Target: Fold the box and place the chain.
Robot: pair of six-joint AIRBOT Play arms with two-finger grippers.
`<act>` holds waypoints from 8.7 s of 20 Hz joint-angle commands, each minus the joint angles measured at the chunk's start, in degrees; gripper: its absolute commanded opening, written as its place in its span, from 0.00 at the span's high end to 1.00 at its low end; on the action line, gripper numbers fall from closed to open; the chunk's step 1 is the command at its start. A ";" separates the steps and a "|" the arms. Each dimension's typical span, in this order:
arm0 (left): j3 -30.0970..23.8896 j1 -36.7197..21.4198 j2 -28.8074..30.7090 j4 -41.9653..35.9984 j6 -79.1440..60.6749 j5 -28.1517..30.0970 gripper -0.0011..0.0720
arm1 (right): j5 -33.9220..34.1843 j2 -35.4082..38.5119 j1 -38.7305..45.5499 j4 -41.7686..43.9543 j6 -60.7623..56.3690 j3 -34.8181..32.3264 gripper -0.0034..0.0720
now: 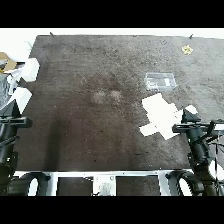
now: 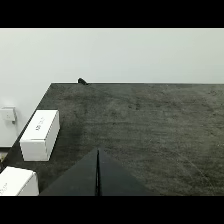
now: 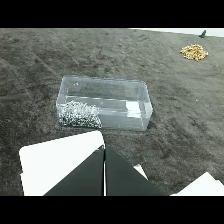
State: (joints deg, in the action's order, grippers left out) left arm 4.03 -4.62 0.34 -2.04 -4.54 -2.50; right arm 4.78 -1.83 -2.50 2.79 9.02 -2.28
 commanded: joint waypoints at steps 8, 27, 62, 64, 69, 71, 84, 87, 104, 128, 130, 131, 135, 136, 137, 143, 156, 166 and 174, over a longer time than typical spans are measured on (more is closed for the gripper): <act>-0.04 0.04 0.00 0.35 0.02 0.07 0.97 | -0.02 0.04 -0.04 0.00 0.00 -0.02 0.95; -0.04 0.04 0.00 0.35 0.02 0.07 0.97 | -1.62 0.04 -0.04 0.04 -0.02 0.20 0.95; -0.04 0.04 0.00 0.35 0.02 0.02 0.97 | -86.33 -97.90 40.59 -68.57 -43.50 94.53 0.38; -0.04 0.04 0.00 0.35 0.02 0.02 0.97 | -89.79 -100.87 40.59 -68.72 -40.89 94.53 0.38; -0.04 0.04 0.00 0.35 0.02 0.02 0.97 | -92.87 -105.77 40.57 -71.23 -37.46 94.53 0.38; -0.04 0.04 0.00 0.35 0.02 0.02 0.97 | -93.59 -107.21 40.57 -71.60 -37.40 94.53 0.38; -0.04 0.04 0.00 0.35 0.02 0.00 0.97 | -108.48 -108.10 37.22 -61.40 -32.20 88.24 0.95; -0.04 0.04 0.00 0.35 0.02 -0.02 0.97 | -107.89 -102.25 36.20 -54.16 -32.17 79.06 0.95; 0.13 0.04 0.00 0.31 0.04 -2.01 0.97 | -52.98 -76.56 -3.89 -15.34 -39.95 44.30 0.95; 66.01 2.08 -89.39 27.67 28.63 -66.51 0.49 | -39.43 -80.04 -8.92 -10.08 -26.56 44.65 0.95; 78.38 5.18 -97.46 35.80 34.25 -70.51 0.48 | -39.39 -80.04 -8.92 -10.08 -26.53 44.65 0.95; 84.76 6.69 -101.48 39.74 37.57 -72.81 0.42 | -39.43 -80.04 -8.92 -10.34 -26.53 44.65 0.95; 104.69 9.94 -115.10 43.95 43.63 -82.36 0.42 | -39.50 -80.04 -8.92 -11.23 -26.53 44.68 0.95; 107.19 10.25 -117.00 43.65 43.56 -81.83 0.41 | -39.47 -80.04 -8.92 -11.76 -26.56 44.65 0.95; 109.42 10.49 -118.84 43.23 43.52 -81.50 0.41 | -39.47 -80.04 -8.92 -12.00 -26.53 44.68 0.95; 112.32 10.54 -125.70 31.28 40.52 -86.66 0.41 | -39.89 -80.04 -8.92 -12.00 -25.79 44.65 0.95; 112.50 9.55 -126.25 33.42 39.87 -92.19 0.41 | -39.98 -80.00 -8.85 -12.00 -25.05 44.65 0.95; 110.88 10.32 -125.15 39.30 40.00 -89.09 0.22 | -40.52 -80.00 -8.85 -12.00 -25.07 44.65 0.95; 110.88 11.85 -128.82 34.95 38.95 -89.13 0.27 | -40.48 -80.00 -8.85 -12.00 -25.05 44.65 0.95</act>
State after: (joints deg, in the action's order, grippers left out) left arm 114.93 6.92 -127.66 33.91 34.72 -91.55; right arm -35.75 -81.84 -11.38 -9.21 -16.03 42.33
